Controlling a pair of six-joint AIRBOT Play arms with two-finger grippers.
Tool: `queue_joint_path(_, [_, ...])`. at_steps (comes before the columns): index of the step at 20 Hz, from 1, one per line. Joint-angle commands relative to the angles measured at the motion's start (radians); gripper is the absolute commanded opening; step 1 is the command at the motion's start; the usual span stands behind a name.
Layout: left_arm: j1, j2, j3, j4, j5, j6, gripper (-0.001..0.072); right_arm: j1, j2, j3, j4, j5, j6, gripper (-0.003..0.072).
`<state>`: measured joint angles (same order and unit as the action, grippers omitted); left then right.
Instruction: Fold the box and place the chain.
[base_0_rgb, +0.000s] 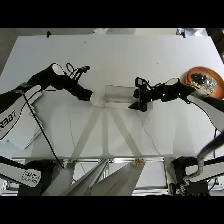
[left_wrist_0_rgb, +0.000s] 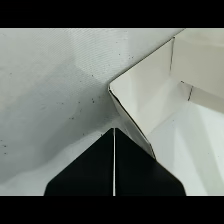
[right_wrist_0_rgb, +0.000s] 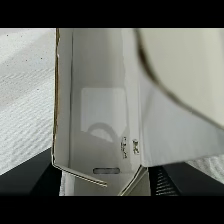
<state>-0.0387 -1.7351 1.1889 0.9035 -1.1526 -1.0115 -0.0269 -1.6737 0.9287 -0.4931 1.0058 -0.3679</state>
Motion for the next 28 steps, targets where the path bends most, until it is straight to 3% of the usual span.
queue_joint_path(1, [-0.001, -0.002, -0.033, -0.006, 0.044, 0.010, 0.0008, 0.000, 0.000, 0.000, 0.000, 0.000, 0.000, 0.0381])
queue_joint_path(4, [0.000, 0.000, -0.053, -0.065, 0.003, 0.070, 0.0008, 0.000, 0.000, 0.000, 0.000, 0.000, 0.000, 0.0381])
queue_joint_path(7, [0.005, 0.010, -0.052, -0.291, -0.026, 0.188, 0.0008, 0.000, 0.000, 0.000, 0.000, 0.000, 0.000, 0.0381])
queue_joint_path(9, [0.011, 0.031, -0.052, -0.352, -0.021, 0.225, 0.0007, 0.000, 0.000, 0.000, 0.000, 0.000, 0.000, 0.0381])
queue_joint_path(16, [0.057, 0.084, -0.053, -0.334, -0.030, 0.226, 0.0008, 0.001, 0.000, 0.000, 0.000, 0.001, 0.000, 0.0381])
queue_joint_path(23, [0.088, 0.087, -0.053, -0.204, -0.021, 0.180, 0.0008, 0.000, 0.000, 0.000, 0.000, 0.000, 0.000, 0.0381])
queue_joint_path(25, [0.089, 0.086, -0.053, -0.106, -0.010, 0.128, 0.0008, 0.000, 0.000, 0.000, 0.000, 0.001, 0.000, 0.0381])
queue_joint_path(28, [0.071, 0.084, -0.075, -0.085, 0.016, 0.128, 0.0007, 0.000, 0.000, 0.000, 0.000, 0.001, 0.000, 0.0381])
